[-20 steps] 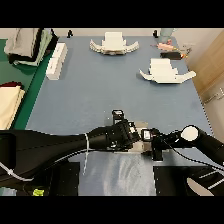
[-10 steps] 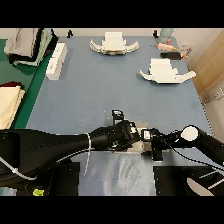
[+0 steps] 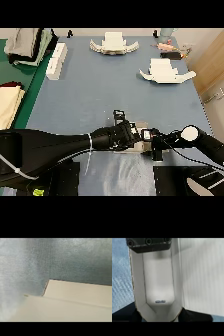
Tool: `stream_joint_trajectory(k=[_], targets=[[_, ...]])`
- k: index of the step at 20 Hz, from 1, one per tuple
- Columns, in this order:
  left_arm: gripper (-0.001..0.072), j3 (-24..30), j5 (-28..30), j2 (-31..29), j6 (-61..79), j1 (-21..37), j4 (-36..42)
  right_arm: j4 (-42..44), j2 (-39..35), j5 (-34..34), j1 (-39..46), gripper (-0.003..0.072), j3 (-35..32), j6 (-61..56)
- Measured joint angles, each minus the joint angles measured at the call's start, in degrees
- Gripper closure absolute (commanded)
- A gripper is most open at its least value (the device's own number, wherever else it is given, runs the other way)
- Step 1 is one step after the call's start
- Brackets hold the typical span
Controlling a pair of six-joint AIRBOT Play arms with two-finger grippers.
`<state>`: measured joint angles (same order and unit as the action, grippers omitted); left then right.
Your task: Fold the box.
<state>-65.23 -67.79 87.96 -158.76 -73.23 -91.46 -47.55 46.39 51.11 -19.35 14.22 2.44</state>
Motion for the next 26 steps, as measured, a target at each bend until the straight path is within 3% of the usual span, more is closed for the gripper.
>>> stream_joint_trajectory(k=[3,7,14,15,17,18,22,26], targets=[[0.0167,-0.46,-0.37,-0.13,0.35,0.07,0.46,-0.02,0.00,0.00,0.04,0.0186,0.02,0.00],[0.0167,-1.88,-5.22,-1.27,1.51,0.04,1.03,-0.04,-0.02,0.00,0.04,0.0186,0.02,0.00],[0.0170,-2.58,-9.81,-9.35,3.28,0.50,1.29,-0.02,-0.02,0.00,0.04,0.0186,0.02,0.02],[0.0252,-2.60,-10.47,-11.06,3.67,0.83,1.25,-0.02,-0.02,0.00,0.04,0.0186,0.02,0.02],[0.0642,-2.62,-11.34,-14.88,5.40,1.70,1.16,-0.02,-0.02,0.00,0.04,0.0186,0.02,0.02],[0.0693,-2.62,-11.63,-16.79,7.02,2.14,1.20,-0.02,-0.02,0.00,0.04,0.0186,0.02,0.02],[0.0693,-2.62,-11.65,-22.03,12.52,3.54,-1.99,-0.02,-0.02,0.00,0.04,0.0186,0.02,0.02],[0.0694,-2.27,-7.54,-23.54,22.27,3.89,-6.62,-0.02,-0.02,0.00,0.04,0.0186,0.02,0.02]])
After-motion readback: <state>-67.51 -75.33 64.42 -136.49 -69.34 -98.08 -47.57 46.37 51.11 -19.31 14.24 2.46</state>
